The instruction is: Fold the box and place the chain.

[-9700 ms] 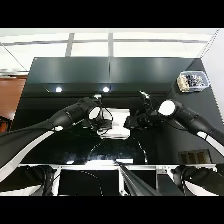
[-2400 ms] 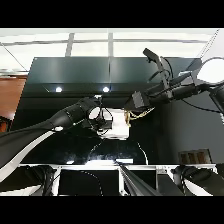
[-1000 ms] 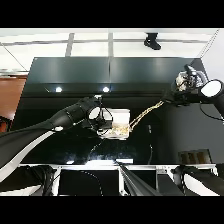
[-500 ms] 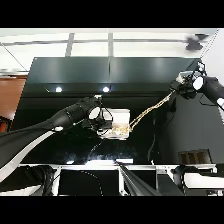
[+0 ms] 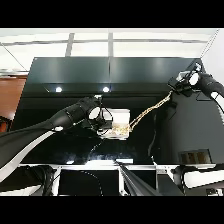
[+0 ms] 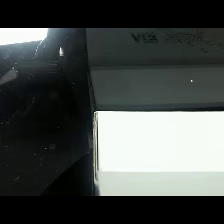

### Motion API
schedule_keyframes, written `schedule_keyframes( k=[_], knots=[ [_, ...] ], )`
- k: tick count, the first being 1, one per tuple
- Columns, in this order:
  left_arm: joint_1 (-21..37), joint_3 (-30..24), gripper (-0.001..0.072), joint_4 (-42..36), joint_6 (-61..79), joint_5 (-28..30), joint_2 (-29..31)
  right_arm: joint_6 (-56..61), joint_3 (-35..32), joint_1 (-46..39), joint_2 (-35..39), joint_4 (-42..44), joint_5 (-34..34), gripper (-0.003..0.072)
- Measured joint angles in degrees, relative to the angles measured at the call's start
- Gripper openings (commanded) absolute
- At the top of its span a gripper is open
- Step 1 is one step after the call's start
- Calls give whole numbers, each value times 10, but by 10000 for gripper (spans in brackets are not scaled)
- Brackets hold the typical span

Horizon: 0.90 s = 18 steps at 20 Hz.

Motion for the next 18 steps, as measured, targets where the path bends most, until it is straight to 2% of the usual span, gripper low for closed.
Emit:
schedule_keyframes(
  k=[4, 12, 14, 18],
  knots=[
    [0, 0, 28, 0, 0, 0, 0, -106, 7, 14, 81, 46, 49, 14],
    [0, 0, 28, 0, 0, 0, 0, -235, 9, 55, 360, 126, 234, 14],
    [0, 0, 28, 1, 0, 0, 0, -250, 10, 66, 400, 165, 266, 14],
    [0, 0, 28, 2, 0, -1, 0, -283, 9, 90, 434, 270, 298, 14]
  ],
)
